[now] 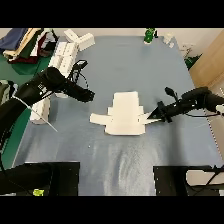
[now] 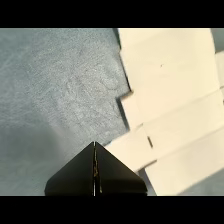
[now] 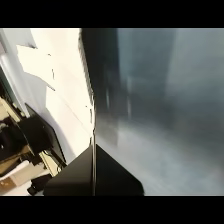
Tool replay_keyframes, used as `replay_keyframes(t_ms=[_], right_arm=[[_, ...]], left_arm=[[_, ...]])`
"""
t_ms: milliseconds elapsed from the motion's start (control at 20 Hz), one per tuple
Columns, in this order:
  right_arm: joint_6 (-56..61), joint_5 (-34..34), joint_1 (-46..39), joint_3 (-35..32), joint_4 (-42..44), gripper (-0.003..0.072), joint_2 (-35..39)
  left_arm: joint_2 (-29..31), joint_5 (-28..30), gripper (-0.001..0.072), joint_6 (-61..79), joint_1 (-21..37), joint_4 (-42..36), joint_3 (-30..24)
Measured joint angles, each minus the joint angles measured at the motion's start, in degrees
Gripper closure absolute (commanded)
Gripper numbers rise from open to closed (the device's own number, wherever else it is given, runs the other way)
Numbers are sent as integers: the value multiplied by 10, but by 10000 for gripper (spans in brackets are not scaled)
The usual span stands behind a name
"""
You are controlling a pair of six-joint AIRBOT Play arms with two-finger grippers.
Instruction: Fold the box.
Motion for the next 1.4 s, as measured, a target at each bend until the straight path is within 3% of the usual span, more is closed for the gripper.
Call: replay_keyframes(t_ms=[250,300,350,400,500,900,1100,1400], right_arm=[[-5,94,88,-98,-7,685,81],[-15,120,106,-115,-9,685,94],[-27,143,120,-130,-8,685,105],[-39,166,134,-143,-8,684,117],[-59,201,157,-160,-9,685,138],[-89,243,190,-178,-38,684,223],[-91,247,191,-179,-40,684,233],[-90,247,192,-179,-40,684,236]], left_arm=[[0,30,695,0,0,-33,0],[0,34,563,1,0,-46,0],[0,37,191,4,0,-58,0],[0,37,124,6,0,-67,0],[0,31,171,7,3,-77,0],[-20,-50,171,50,62,-111,-5],[-88,-117,171,146,85,-202,-6],[-190,-201,172,270,73,-325,-6]])
